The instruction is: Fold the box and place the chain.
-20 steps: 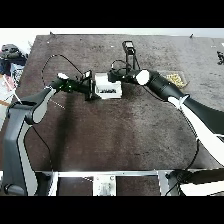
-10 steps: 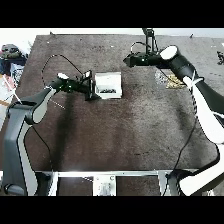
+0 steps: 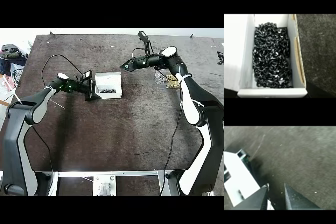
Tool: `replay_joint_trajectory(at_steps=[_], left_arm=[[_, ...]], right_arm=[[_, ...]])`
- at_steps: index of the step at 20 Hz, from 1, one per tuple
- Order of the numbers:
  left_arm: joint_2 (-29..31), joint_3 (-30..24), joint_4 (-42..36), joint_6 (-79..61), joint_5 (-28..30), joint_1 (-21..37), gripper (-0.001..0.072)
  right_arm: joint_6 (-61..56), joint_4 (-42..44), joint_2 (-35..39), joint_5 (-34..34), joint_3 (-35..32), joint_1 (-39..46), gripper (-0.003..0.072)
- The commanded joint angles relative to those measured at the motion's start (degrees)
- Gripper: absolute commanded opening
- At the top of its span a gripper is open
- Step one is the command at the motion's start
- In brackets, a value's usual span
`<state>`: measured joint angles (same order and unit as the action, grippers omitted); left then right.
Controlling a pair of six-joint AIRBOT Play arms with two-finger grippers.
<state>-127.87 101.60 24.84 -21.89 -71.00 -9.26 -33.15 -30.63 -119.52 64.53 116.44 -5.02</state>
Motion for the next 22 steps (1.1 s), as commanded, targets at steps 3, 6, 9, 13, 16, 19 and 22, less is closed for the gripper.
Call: replay_joint_trajectory(at_steps=[3,6,9,13,16,19,22], left_arm=[[0.0,0.0,0.0,0.0,0.0,0.0,0.0338],[0.0,0.0,0.0,0.0,0.0,0.0,0.0338],[0.0,0.0,0.0,0.0,0.0,0.0,0.0337],[0.0,0.0,0.0,0.0,0.0,0.0,0.0338],[0.0,0.0,0.0,0.0,0.0,0.0,0.0338],[0.0,0.0,0.0,0.0,0.0,0.0,0.0338],[0.0,0.0,0.0,0.0,0.0,0.0,0.0338]], right_arm=[[6.1,-1.3,-1.6,3.8,0.9,-2.2,0.0225],[9.7,-1.0,-1.4,10.1,0.9,-2.3,0.0226],[12.9,-1.3,-1.4,14.2,0.9,-2.7,0.0226],[17.3,-1.9,-0.3,14.1,0.9,-4.6,0.0226],[20.2,-5.0,0.4,11.5,0.9,-6.3,0.0228],[22.8,-7.3,0.4,11.1,0.9,-7.7,0.0231],[24.4,-10.3,0.3,9.7,0.8,-9.0,0.0308]])
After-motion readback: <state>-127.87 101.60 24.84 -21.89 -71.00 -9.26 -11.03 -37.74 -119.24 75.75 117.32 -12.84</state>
